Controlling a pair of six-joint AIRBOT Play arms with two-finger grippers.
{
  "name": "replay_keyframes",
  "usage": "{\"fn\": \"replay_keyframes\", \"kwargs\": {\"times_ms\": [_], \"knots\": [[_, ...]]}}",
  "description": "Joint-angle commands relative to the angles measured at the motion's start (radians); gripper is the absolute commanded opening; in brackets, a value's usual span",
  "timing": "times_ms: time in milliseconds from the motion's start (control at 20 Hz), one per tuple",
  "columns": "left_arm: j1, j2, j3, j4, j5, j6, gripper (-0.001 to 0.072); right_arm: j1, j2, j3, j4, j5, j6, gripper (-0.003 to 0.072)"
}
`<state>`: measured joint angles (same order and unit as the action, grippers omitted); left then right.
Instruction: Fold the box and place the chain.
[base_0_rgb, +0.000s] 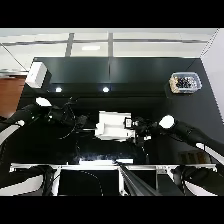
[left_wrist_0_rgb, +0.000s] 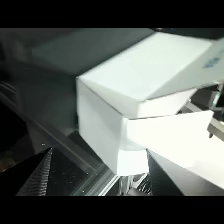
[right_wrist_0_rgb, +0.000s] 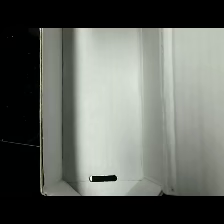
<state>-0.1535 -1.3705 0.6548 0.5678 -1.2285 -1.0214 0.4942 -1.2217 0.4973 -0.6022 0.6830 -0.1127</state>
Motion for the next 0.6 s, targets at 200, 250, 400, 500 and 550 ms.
{"fn": "replay_keyframes", "kwargs": {"times_ms": [200,250,400,500,550], "knots": [[-0.156,0.002,0.028,0.031,0.16,-0.134,0.0702,0.0,0.0,0.0,0.001,0.0,0.0,0.0438],[-0.183,0.002,0.042,0.068,0.182,-0.18,0.0702,0.0,0.0,0.0,0.001,0.0,0.0,0.0438],[-0.259,0.002,0.091,0.213,0.222,-0.312,0.0702,0.0,-0.001,0.0,0.001,0.0,0.0,0.0438],[-0.305,0.002,0.13,0.315,0.225,-0.415,0.0701,0.0,0.0,0.0,0.001,0.0,0.0,0.0438],[-0.33,0.002,0.151,0.368,0.224,-0.479,0.0701,0.0,0.0,0.0,0.001,0.0,0.0,0.0438]]}}
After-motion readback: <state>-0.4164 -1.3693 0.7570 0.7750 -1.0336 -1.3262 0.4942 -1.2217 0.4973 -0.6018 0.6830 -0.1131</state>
